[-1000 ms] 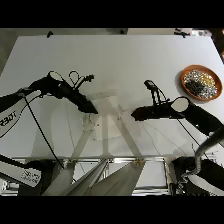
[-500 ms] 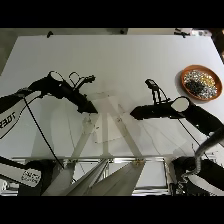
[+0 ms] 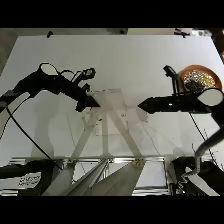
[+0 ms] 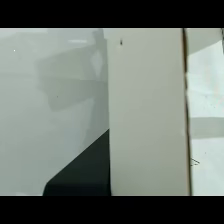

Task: Fold the box and place the chain.

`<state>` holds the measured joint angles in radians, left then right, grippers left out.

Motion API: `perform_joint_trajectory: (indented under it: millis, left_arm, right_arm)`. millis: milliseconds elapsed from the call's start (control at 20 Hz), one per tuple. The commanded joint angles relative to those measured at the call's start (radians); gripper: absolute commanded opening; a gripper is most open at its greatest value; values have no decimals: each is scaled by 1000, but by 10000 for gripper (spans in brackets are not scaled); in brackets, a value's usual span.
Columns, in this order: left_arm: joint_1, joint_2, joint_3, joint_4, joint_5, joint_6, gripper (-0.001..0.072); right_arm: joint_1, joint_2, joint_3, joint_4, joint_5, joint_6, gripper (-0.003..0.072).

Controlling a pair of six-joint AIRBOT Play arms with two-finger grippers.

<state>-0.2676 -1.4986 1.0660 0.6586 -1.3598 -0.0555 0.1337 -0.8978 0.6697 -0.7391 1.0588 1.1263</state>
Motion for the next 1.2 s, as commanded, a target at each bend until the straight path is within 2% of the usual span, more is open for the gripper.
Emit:
perform_joint_trajectory:
  millis: [0, 100, 200, 350, 450, 600, 900, 1150]
  left_arm:
    - [-58, 42, -1, 57, 14, -24, 1]
    - [-124, 42, -15, 140, 63, -24, 1]
    - [-177, 42, -42, 177, 156, -53, 1]
    - [-192, 34, -97, 73, 331, -18, 1]
    - [-187, 10, -110, 3, 329, 51, 2]
    - [-187, -22, -111, 9, 324, 56, 2]
    - [-188, -26, -111, 113, 322, 82, 4]
    - [-188, -26, -111, 116, 319, 82, 4]
  right_arm:
    - [-126, 129, 17, -133, 241, 0, 344]
    - [-164, 184, 17, -241, 314, 0, 344]
    - [-173, 231, 17, -341, 329, 3, 344]
    - [-173, 254, 17, -368, 319, 3, 344]
    - [-173, 254, 17, -366, 291, 3, 344]
    - [-173, 253, 17, -362, 248, 3, 344]
    - [-173, 253, 17, -362, 233, 3, 344]
    - [-173, 253, 17, -362, 230, 3, 344]
